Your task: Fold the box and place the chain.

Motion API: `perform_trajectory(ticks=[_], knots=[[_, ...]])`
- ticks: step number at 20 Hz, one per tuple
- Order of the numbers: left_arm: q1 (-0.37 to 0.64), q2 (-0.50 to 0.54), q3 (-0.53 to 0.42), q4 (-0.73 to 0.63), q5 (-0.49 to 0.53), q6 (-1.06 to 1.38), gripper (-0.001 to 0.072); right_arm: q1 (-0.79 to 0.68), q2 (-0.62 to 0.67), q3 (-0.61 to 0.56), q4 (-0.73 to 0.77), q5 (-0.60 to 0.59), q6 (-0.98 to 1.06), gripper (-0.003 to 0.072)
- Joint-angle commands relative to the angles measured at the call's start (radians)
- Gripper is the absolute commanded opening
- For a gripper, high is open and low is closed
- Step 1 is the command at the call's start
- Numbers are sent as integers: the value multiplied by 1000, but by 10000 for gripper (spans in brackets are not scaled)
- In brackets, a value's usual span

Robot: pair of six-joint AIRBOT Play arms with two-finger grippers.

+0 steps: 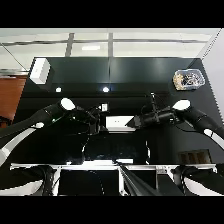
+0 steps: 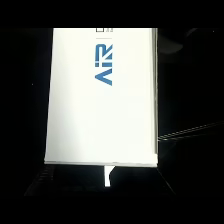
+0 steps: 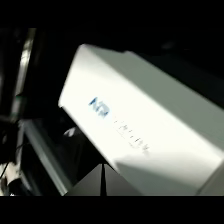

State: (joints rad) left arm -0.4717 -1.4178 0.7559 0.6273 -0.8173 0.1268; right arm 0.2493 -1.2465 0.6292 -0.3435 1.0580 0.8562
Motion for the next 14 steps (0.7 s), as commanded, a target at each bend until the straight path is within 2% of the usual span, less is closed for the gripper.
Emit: perform_trajectory(ticks=[1,4,8,13,14], knots=[[0,1,0,0,-1,0,460,13,-2,-13,-66,-109,77,20],[0,1,0,0,-1,0,461,13,-2,-13,-154,-109,127,20],[0,1,0,0,-3,0,460,12,-1,-4,-155,-94,105,20],[2,1,0,1,-1,0,465,-3,67,123,-166,39,103,20],[2,1,0,1,1,0,501,-20,90,162,-184,77,103,20]])
